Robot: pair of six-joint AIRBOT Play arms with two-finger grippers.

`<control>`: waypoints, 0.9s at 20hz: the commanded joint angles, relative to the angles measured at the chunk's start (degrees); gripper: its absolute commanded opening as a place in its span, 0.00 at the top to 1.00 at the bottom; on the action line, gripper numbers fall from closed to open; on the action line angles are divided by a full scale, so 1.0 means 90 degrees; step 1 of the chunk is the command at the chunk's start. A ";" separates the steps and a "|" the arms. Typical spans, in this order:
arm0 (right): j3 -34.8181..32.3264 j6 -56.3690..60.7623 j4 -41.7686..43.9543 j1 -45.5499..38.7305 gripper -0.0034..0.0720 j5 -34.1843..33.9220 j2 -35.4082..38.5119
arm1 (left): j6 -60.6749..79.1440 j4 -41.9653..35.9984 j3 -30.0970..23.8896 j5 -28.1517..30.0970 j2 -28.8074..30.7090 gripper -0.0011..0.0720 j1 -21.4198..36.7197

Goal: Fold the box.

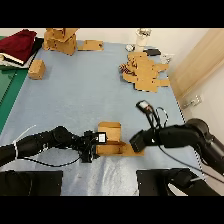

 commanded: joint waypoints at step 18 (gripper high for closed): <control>-0.1129 -0.4682 0.1064 0.0192 0.76 0.1809 -0.0668 | 0.0002 0.0000 0.0007 0.0000 -0.0005 0.36 -0.0002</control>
